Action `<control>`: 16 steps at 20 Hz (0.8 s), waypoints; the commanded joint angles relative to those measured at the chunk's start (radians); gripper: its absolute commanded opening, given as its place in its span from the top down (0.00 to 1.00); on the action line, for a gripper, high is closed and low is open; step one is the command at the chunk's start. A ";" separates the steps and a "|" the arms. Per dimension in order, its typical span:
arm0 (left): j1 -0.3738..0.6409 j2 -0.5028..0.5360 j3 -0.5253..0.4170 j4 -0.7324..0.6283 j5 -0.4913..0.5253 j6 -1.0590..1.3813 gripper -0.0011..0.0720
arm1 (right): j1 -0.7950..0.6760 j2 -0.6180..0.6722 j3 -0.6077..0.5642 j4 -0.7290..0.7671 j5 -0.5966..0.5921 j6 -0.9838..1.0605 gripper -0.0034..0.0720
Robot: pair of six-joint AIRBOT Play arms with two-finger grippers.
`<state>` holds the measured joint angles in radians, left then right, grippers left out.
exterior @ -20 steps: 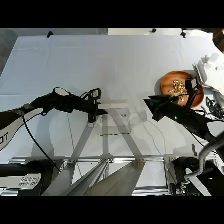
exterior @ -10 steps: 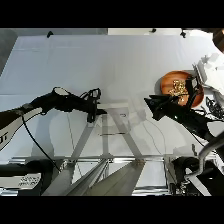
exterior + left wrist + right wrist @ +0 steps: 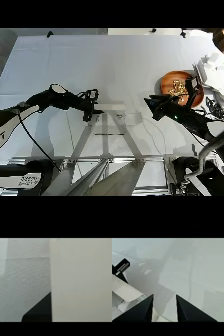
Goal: Fold the box and place the chain.
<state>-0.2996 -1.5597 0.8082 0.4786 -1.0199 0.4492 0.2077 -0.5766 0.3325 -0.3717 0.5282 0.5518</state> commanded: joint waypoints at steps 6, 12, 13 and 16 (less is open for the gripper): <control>-0.001 -0.032 0.001 0.005 -0.010 0.026 0.98 | 0.000 0.001 0.001 0.001 0.000 0.000 0.57; -0.001 -0.025 0.001 0.008 -0.016 0.026 0.98 | 0.000 0.001 0.001 -0.006 0.013 -0.023 0.57; 0.000 -0.014 0.001 0.009 -0.016 0.026 0.98 | 0.000 0.001 0.001 -0.017 0.021 -0.038 0.57; -0.001 0.013 0.001 0.010 -0.016 0.026 0.98 | 0.000 0.001 0.001 -0.044 0.029 -0.041 0.57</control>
